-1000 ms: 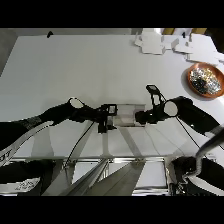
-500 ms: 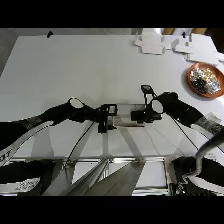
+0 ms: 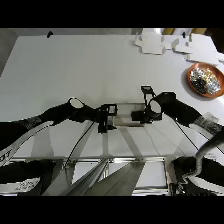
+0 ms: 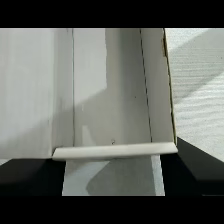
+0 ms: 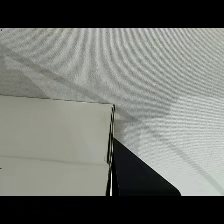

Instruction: Fold the box and place the chain.

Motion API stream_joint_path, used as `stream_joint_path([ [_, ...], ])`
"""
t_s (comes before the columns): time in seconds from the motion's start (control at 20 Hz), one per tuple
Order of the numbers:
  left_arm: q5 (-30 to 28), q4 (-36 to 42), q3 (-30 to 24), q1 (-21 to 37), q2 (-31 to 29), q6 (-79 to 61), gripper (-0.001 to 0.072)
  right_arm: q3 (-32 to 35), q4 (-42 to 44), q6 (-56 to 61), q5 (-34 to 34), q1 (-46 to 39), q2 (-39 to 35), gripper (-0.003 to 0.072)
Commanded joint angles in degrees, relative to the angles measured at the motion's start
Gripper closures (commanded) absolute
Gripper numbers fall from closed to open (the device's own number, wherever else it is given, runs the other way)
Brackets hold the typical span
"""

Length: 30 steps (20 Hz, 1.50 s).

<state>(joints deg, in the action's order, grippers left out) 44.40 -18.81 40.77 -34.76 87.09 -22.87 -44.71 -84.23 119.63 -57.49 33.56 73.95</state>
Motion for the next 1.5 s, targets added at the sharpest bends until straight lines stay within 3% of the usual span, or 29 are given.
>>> stream_joint_path([
  [0.0, 0.0, -0.04, 0.0, 0.04, -0.02, -0.04, 0.05, -0.07, -0.24, -0.07, -0.09, 0.04, -0.31, 0.0582],
  [0.05, -0.02, -0.04, 0.0, 0.04, -0.02, -0.04, 0.05, -0.07, -0.5, -0.02, 0.11, 0.04, -0.66, 0.0436],
  [0.15, -0.02, -0.04, 0.0, 0.04, -0.02, -0.04, 0.05, -0.07, -1.68, 0.59, 0.07, 0.04, -1.57, 0.0421],
  [0.3, -0.02, -0.04, 0.0, 0.04, -0.02, -0.04, 0.05, -0.02, -3.08, 2.16, -0.02, 0.07, -2.1, 0.0496],
  [0.65, -0.02, -0.04, 0.0, 0.02, -0.02, -0.04, 0.05, 0.74, -2.97, 3.45, 1.29, 2.58, -0.55, 0.0505],
  [0.8, -0.02, -0.04, 0.0, 0.04, -0.02, -0.04, 0.05, 1.29, -3.13, 3.56, 0.17, 2.56, -0.61, 0.0665],
  [1.0, -0.02, -0.04, 0.0, 0.04, -0.02, -0.04, 0.05, 1.29, -3.13, 3.3, 0.11, 2.56, -0.66, 0.0673],
  [1.05, -0.02, -0.04, 0.0, 0.04, -0.02, -0.04, 0.05, 1.29, -3.13, 2.93, 0.5, 2.56, -0.94, 0.0648],
  [1.15, 0.0, -0.04, 0.0, 0.04, -0.02, -0.04, 0.05, 1.29, -3.3, 2.16, 1.7, 2.56, -2.69, 0.0433],
  [1.3, 0.02, -0.02, 0.0, 0.02, -0.02, -0.04, 0.05, 1.09, -4.5, -6.16, 0.55, 2.54, -7.87, 0.0392],
  [1.45, 0.02, -0.04, 0.0, 0.04, -0.02, -0.04, 0.05, -4.76, -4.46, -16.09, -7.43, 0.33, -12.72, 0.0349],
])
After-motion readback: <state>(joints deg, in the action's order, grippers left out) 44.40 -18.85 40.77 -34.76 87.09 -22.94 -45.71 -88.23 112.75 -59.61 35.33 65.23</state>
